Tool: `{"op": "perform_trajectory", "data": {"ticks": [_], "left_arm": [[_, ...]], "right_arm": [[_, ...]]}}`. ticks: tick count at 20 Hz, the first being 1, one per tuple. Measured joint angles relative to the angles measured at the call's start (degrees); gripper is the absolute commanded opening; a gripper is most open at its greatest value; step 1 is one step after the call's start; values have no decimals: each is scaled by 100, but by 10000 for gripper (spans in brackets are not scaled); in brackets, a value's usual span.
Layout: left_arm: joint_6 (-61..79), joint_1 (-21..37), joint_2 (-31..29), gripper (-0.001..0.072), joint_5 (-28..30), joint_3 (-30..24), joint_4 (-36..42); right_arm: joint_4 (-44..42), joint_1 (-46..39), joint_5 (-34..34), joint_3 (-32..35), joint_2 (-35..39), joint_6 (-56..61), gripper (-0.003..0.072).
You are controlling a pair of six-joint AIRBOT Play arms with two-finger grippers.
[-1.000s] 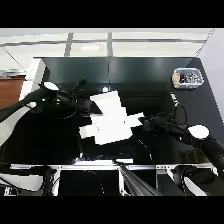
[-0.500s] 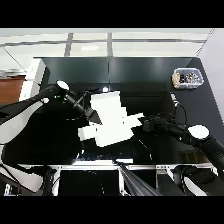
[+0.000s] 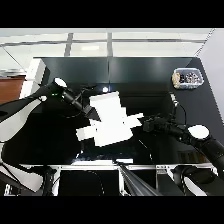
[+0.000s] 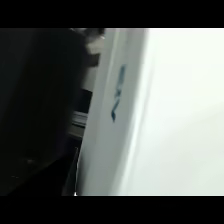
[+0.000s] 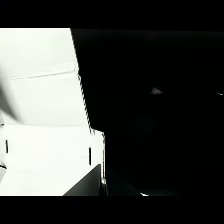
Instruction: Fold the box and place the chain.
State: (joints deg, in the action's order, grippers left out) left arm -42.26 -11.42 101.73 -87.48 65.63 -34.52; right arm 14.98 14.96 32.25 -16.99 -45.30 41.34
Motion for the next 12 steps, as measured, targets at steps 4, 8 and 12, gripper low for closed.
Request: {"op": "perform_trajectory", "data": {"ticks": [4, 8, 12], "left_arm": [[-4, 46, 0, 157, 155, 2, -76], [293, 24, -2, 72, -31, 4, -103], [424, 17, -2, 25, -197, 4, -107]], "right_arm": [[4, 0, 17, 0, 0, -2, 10], [11, 0, 28, 0, 0, -2, 10], [11, 0, 35, 0, 0, 2, 659]]}}
